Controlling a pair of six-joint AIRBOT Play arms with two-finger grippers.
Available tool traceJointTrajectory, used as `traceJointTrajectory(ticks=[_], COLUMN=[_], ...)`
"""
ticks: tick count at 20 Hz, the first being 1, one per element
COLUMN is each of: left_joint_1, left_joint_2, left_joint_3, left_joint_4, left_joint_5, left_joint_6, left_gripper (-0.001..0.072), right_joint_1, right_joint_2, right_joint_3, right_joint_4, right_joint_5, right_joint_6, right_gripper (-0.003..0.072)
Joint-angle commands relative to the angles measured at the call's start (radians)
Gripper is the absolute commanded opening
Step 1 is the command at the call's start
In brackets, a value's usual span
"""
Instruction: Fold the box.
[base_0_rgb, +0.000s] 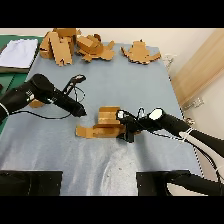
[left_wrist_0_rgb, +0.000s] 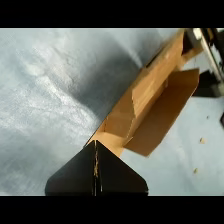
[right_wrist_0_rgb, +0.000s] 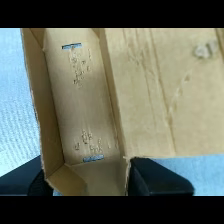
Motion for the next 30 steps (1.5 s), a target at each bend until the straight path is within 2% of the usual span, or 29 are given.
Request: traceJointTrajectory(ticks=[1, 3, 6, 8, 9, 10, 11, 12, 19, 21, 26, 30], left_joint_1=[-0.034, -0.063, -0.057, -0.047, -0.046, -0.047, -0.047, -0.048, -0.048, -0.068, -0.192, -0.232], left_joint_2=[0.024, 0.064, 0.121, 0.119, 0.108, 0.092, 0.075, 0.063, 0.055, 0.055, 0.055, 0.055], left_joint_3=[-0.044, -0.089, -0.173, -0.222, -0.238, -0.246, -0.246, -0.246, -0.246, -0.246, -0.246, -0.246], left_joint_4=[0.048, -0.023, -0.224, -0.208, -0.175, -0.15, -0.127, -0.113, -0.066, -0.068, -0.066, -0.067], left_joint_5=[0.058, 0.13, 0.165, 0.24, 0.28, 0.308, 0.312, 0.309, 0.119, 0.1, 0.199, 0.252], left_joint_6=[0.117, 0.272, 0.622, 0.8, 0.831, 0.834, 0.833, 0.833, 0.883, 0.882, 0.872, 0.862], left_gripper=[0.001, 0.0009, 0.0012, 0.0014, 0.0202, 0.0462, 0.0584, 0.0608, 0.0608, 0.0608, 0.0609, 0.0608], right_joint_1=[0.0, 0.0, 0.0, 0.0, 0.0, 0.0, 0.0, 0.0, 0.0, 0.0, 0.0, 0.0], right_joint_2=[0.0, 0.0, 0.0, 0.0, 0.0, 0.0, 0.0, 0.0, 0.0, 0.0, 0.0, 0.0], right_joint_3=[0.0, 0.0, 0.0, 0.0, 0.0, 0.0, 0.0, 0.0, 0.0, 0.0, 0.0, 0.0], right_joint_4=[-0.002, 0.001, 0.001, 0.003, 0.003, 0.003, 0.006, 0.006, 0.006, 0.006, 0.006, 0.006], right_joint_5=[0.0, 0.003, 0.003, 0.005, 0.011, 0.011, 0.011, 0.011, 0.011, 0.011, 0.011, 0.011], right_joint_6=[0.007, 0.007, 0.007, 0.007, 0.007, 0.007, 0.007, 0.007, 0.007, 0.007, 0.007, 0.007], right_gripper=[0.0607, 0.0607, 0.0607, 0.0607, 0.0607, 0.0607, 0.0607, 0.0607, 0.0607, 0.0607, 0.0607, 0.0607])
